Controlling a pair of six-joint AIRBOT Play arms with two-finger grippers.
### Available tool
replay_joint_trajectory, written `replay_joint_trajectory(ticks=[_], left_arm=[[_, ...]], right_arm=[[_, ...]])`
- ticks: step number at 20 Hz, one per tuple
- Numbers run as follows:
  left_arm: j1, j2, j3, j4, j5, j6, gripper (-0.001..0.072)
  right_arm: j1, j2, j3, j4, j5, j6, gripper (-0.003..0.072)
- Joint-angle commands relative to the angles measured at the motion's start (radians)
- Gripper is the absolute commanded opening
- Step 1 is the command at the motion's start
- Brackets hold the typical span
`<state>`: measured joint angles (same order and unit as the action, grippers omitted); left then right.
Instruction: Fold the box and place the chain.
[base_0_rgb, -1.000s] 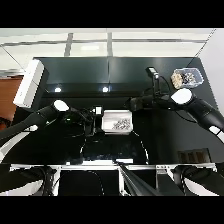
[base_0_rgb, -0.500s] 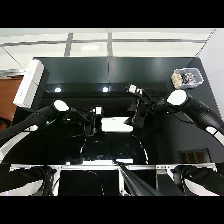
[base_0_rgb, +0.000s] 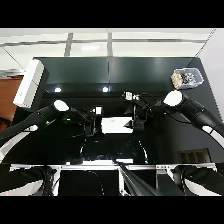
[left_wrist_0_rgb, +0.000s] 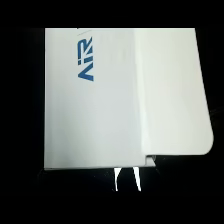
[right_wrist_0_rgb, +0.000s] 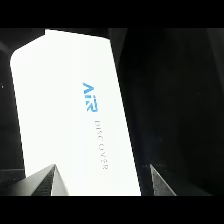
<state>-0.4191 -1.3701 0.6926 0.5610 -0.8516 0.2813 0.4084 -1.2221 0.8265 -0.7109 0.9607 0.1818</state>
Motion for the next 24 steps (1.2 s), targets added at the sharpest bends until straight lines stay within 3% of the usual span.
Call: replay_joint_trajectory(ticks=[1,7,9,10,13,24], left_arm=[[-0.001,0.0,0.001,0.0,0.0,0.0,0.0389],[-0.001,0.0,0.001,0.0,0.0,0.0,0.0389],[-0.001,0.0,0.001,0.0,0.0,0.0,0.0389],[-0.001,0.0,0.001,0.0,0.0,0.0,0.0389],[-0.001,0.0,0.001,0.0,0.0,0.0,0.039],[-0.001,0.0,0.001,0.0,0.0,0.0,0.0389]], right_arm=[[0.013,-0.008,0.0,-0.01,0.016,-0.035,0.0711],[0.042,-0.008,0.0,-0.082,-0.005,-0.037,0.071],[0.042,-0.008,0.0,-0.087,-0.036,-0.011,0.0678],[0.041,-0.008,0.001,-0.087,-0.053,0.017,0.0558],[0.04,-0.001,0.01,-0.086,-0.041,0.035,0.0322],[0.042,0.021,-0.003,-0.095,0.0,0.054,0.0306]])
